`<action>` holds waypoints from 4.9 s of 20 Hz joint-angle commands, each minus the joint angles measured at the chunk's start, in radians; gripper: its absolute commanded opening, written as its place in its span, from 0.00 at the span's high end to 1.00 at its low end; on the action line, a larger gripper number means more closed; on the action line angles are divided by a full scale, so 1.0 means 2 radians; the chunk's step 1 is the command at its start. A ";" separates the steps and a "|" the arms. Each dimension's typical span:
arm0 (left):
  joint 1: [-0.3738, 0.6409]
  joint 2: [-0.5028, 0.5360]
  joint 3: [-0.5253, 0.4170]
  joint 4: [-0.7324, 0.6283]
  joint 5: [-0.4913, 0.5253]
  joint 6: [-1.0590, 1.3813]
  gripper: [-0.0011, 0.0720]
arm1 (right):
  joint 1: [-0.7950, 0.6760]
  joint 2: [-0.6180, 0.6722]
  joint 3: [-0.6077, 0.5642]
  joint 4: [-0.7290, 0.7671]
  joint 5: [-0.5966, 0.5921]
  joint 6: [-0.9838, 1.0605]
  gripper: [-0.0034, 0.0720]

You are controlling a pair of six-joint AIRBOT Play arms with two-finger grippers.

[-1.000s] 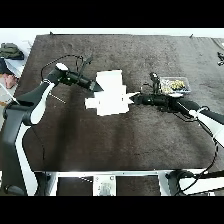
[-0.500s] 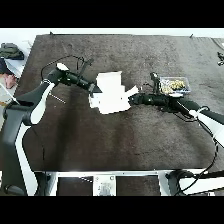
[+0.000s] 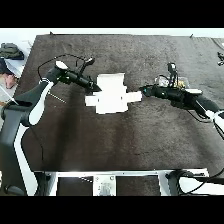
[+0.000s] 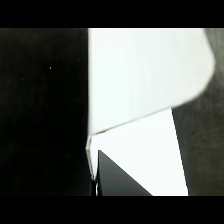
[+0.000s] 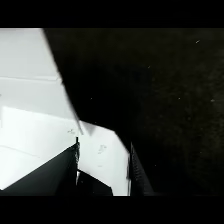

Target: Fold the box and place the chain.

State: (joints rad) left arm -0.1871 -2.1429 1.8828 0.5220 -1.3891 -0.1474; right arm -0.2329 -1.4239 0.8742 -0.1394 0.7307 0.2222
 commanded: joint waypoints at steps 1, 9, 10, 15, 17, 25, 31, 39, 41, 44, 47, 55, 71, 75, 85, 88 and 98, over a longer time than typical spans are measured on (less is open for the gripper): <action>0.000 0.005 0.000 0.003 0.003 0.132 0.97 | -0.010 0.015 -0.005 -0.022 0.009 0.005 0.45; 0.000 0.001 -0.015 0.011 0.070 0.183 0.97 | -0.001 0.015 -0.023 -0.043 0.003 0.004 0.45; 0.002 -0.001 -0.016 0.013 0.070 0.183 0.97 | 0.000 0.015 -0.023 -0.042 0.003 0.004 0.45; 0.006 -0.004 -0.030 0.010 0.068 0.183 0.97 | 0.000 0.015 -0.023 -0.043 0.005 0.002 0.45; 0.006 -0.006 -0.031 0.019 0.072 0.183 0.97 | 0.000 0.015 -0.023 -0.043 0.007 -0.011 0.45; 0.006 -0.010 -0.031 0.023 0.072 0.183 0.97 | 0.008 0.015 -0.023 -0.043 0.034 -0.095 0.45; 0.006 -0.010 -0.031 0.023 0.072 0.183 0.97 | 0.076 0.014 -0.023 -0.045 0.031 -0.282 0.21; 0.006 -0.010 -0.031 0.023 0.072 0.183 0.97 | 0.166 -0.030 0.006 -0.155 -0.033 -0.363 0.21; 0.006 -0.010 -0.031 0.022 0.072 0.183 0.97 | 0.171 -0.048 0.028 -0.176 -0.031 -0.362 0.21; 0.006 -0.010 -0.031 0.021 0.072 0.183 0.97 | 0.173 -0.069 0.054 -0.202 -0.016 -0.357 0.16; 0.006 -0.010 -0.031 0.020 0.072 0.183 0.97 | 0.181 -0.074 0.057 -0.217 -0.036 -0.348 0.16; 0.006 -0.010 -0.031 0.020 0.072 0.183 0.97 | 0.190 -0.097 0.068 -0.203 -0.095 -0.348 0.16; 0.006 -0.010 -0.031 0.019 0.072 0.183 0.97 | 0.142 -0.114 0.150 -0.173 -0.053 -0.348 0.17; 0.006 -0.010 -0.031 0.019 0.072 0.183 0.97 | 0.136 -0.131 0.172 -0.176 -0.018 -0.348 0.17; 0.006 -0.010 -0.031 0.019 0.072 0.183 0.97 | 0.132 -0.167 0.213 -0.202 0.002 -0.318 0.17; 0.006 -0.010 -0.031 0.019 0.072 0.183 0.97 | 0.131 -0.167 0.213 -0.202 -0.006 -0.318 0.17; 0.006 -0.010 -0.031 0.019 0.072 0.183 0.97 | 0.125 -0.181 0.242 -0.200 0.016 -0.316 0.17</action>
State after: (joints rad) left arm -0.1745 -2.1612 1.8198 0.5602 -1.2442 0.2173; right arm 0.0170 -1.7691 1.3258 -0.5400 0.7284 -0.4145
